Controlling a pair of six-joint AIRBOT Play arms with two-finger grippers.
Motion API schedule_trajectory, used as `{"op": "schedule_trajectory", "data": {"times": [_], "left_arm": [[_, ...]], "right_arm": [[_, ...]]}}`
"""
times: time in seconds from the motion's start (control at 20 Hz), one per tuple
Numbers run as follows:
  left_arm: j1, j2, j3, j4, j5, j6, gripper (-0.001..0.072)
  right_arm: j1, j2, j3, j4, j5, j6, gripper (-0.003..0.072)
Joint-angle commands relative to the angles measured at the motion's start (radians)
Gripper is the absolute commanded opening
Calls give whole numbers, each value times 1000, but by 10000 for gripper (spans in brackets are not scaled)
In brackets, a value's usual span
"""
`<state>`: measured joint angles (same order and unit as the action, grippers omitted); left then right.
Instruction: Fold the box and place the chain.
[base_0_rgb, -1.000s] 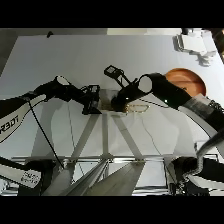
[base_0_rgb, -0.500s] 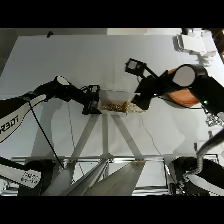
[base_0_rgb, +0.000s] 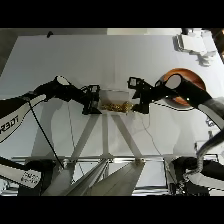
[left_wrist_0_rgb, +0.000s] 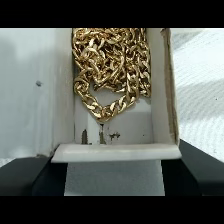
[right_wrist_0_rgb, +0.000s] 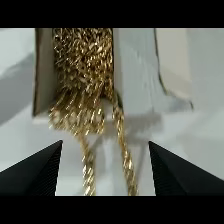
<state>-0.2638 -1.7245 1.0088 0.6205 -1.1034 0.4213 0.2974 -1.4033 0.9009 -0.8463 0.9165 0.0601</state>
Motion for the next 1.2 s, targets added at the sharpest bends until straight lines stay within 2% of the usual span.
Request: {"op": "schedule_trajectory", "data": {"times": [0.0,0.25,0.3,0.4,0.5,0.55,0.65,0.95,1.15], "left_arm": [[0,0,0,0,0,0,142],[0,0,0,0,0,0,142],[0,0,0,0,0,0,142],[0,0,0,0,0,0,142],[0,0,0,0,0,0,142],[0,0,0,0,0,0,142],[0,0,0,0,0,0,142],[0,0,0,0,0,0,142],[0,0,0,0,0,0,142]], "right_arm": [[-5,-89,-6,90,-39,-202,609],[-4,-113,-6,101,-71,-204,605],[-4,-117,-6,128,-73,-216,580],[-4,-128,-6,184,-68,-255,405],[-4,-132,-6,189,-69,-252,110],[-5,-132,-6,175,-68,-249,50],[-5,-132,-5,141,-69,-240,11],[-5,-110,-5,10,-69,-64,10],[-4,-29,-5,-24,-68,49,9]]}}
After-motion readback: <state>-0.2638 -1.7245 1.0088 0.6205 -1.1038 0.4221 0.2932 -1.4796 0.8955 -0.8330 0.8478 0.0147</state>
